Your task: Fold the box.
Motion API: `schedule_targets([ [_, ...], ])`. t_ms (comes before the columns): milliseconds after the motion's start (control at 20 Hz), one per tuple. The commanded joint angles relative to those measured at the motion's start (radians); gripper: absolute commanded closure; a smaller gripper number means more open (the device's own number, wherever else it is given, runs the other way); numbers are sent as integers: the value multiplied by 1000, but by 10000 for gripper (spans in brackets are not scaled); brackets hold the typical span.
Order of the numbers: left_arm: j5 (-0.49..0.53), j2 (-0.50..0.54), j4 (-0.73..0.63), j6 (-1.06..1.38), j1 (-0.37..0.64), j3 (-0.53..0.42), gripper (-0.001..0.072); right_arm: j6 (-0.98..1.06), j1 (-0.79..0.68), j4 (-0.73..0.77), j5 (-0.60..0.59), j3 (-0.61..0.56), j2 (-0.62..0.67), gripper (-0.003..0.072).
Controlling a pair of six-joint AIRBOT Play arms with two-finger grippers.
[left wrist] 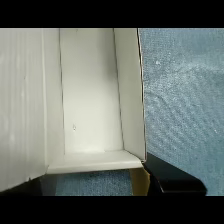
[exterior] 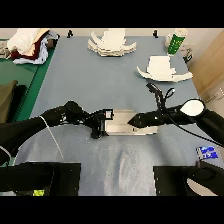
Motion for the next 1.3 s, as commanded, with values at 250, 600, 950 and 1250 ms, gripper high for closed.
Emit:
schedule_targets([
  [250, 0, 0, 0, 0, -1, -1, 105, 25, -68, 154, -221, 167, -312, 684],
  [600, 0, 0, 0, 0, -1, -1, 105, -88, -27, 142, -226, 166, -435, 683],
  [950, 1, 0, 0, 0, -1, -1, 105, -119, -6, 132, -225, 166, -444, 684],
  [1250, 1, 0, 0, 0, -1, -1, 105, -174, -22, 107, -183, 184, -332, 684],
])
